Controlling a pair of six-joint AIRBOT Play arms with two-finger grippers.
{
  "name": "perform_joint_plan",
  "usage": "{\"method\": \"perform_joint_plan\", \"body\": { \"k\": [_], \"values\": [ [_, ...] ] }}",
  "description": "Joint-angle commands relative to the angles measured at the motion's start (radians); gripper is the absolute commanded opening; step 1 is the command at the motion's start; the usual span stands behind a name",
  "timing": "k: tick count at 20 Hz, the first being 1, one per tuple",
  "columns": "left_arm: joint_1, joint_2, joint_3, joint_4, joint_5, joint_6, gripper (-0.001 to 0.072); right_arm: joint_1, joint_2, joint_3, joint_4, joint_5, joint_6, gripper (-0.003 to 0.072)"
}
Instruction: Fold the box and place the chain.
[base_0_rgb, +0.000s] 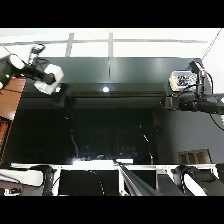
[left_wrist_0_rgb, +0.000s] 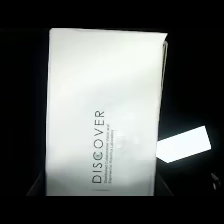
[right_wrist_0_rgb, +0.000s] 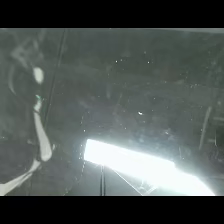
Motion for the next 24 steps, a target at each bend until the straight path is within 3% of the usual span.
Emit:
{"method": "perform_joint_plan", "body": {
  "k": [1, 5, 9, 10, 11, 14, 16, 17, 18, 19, 20, 22, 24],
  "values": [
    [0.113, -0.199, 0.251, 0.007, -0.041, -0.05, 0.028, 0.0, 0.0, 0.0, 0.003, -0.019, 0.006, 0.0013],
    [0.124, -0.359, 0.412, 0.047, -0.027, -0.086, 0.0281, 0.0, 0.0, 0.0, 0.002, -0.057, 0.006, 0.0013],
    [0.126, -0.447, 0.517, 0.065, -0.03, -0.101, 0.0297, 0.0, 0.0, 0.0, 0.003, -0.069, 0.007, 0.0013],
    [0.126, -0.449, 0.532, 0.064, -0.028, -0.104, 0.0388, 0.0, 0.0, 0.0, 0.002, -0.069, 0.01, 0.0013],
    [0.123, -0.447, 0.551, 0.065, -0.029, -0.104, 0.0718, 0.0, 0.0, 0.0, 0.003, -0.069, 0.01, 0.0013],
    [0.122, -0.425, 0.658, 0.066, -0.1, -0.154, 0.0709, 0.0, 0.0, 0.0, 0.002, -0.068, 0.009, 0.0013],
    [0.122, -0.357, 0.663, 0.051, -0.123, -0.176, 0.0706, 0.0, 0.0, 0.0, 0.0, -0.067, 0.009, 0.0013],
    [0.12, -0.315, 0.656, 0.051, -0.138, -0.206, 0.068, 0.0, 0.0, 0.0, 0.0, -0.061, 0.009, 0.0013],
    [0.12, -0.277, 0.652, 0.051, -0.172, -0.262, 0.055, 0.0, 0.0, 0.0, -0.004, -0.047, 0.007, 0.0013],
    [0.12, -0.239, 0.647, 0.047, -0.228, -0.336, 0.0222, 0.0, 0.0, 0.0, -0.014, -0.021, -0.003, 0.0013],
    [0.12, -0.203, 0.633, 0.013, -0.288, -0.365, 0.0035, 0.003, 0.0, 0.0, -0.043, 0.003, -0.003, 0.0013],
    [0.102, -0.11, 0.532, -0.086, -0.336, -0.359, 0.0029, 0.033, 0.002, -0.005, -0.13, -0.001, -0.016, 0.0012],
    [0.038, 0.012, 0.368, -0.112, -0.322, -0.275, 0.0029, 0.094, 0.035, -0.06, -0.179, -0.172, -0.054, 0.0011]
  ]
}}
